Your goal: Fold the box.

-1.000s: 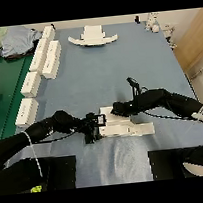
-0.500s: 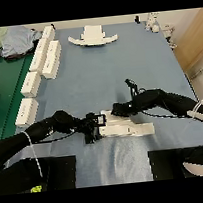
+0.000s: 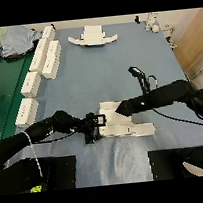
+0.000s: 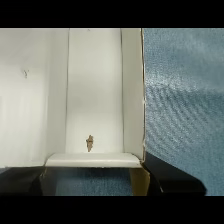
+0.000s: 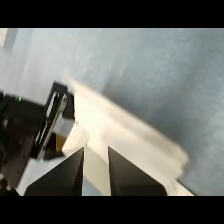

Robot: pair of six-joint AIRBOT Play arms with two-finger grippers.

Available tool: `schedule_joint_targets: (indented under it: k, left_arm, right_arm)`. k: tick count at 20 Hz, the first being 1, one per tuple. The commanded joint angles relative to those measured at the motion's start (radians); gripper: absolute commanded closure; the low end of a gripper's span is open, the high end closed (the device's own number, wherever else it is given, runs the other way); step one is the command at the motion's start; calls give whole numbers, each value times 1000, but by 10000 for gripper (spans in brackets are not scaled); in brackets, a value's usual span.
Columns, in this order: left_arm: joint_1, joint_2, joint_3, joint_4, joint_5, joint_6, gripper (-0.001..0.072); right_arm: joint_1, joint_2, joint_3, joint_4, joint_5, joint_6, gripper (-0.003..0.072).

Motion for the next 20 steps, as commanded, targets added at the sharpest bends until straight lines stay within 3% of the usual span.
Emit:
schedule_joint_targets:
  k: [1, 4, 6, 7, 11, 17, 18, 20]
  left_arm:
    - [1, 0, 0, 0, 1, -1, 113]
    - [1, 0, 0, 0, 1, -1, 113]
    - [1, 0, 0, 0, 0, -1, 113]
    - [1, 0, 0, 0, 1, 0, 113]
    - [1, 0, 0, 0, 1, 0, 113]
    - [1, 0, 0, 0, 0, 0, 113]
    - [1, 0, 0, 0, 0, 0, 113]
    - [1, 0, 0, 0, 1, -1, 112]
  right_arm:
    - [1, 153, -39, -79, -216, -85, 464]
    - [1, 236, -141, -117, -293, -248, 440]
    - [1, 254, -191, -200, -277, -396, 93]
    - [1, 253, -207, -243, -263, -476, 35]
    - [1, 249, -266, -285, -126, -719, -24]
    - [1, 172, -339, -206, 50, -892, -22]
    - [1, 157, -339, -204, 75, -915, -17]
    - [1, 132, -339, -194, 120, -955, 70]
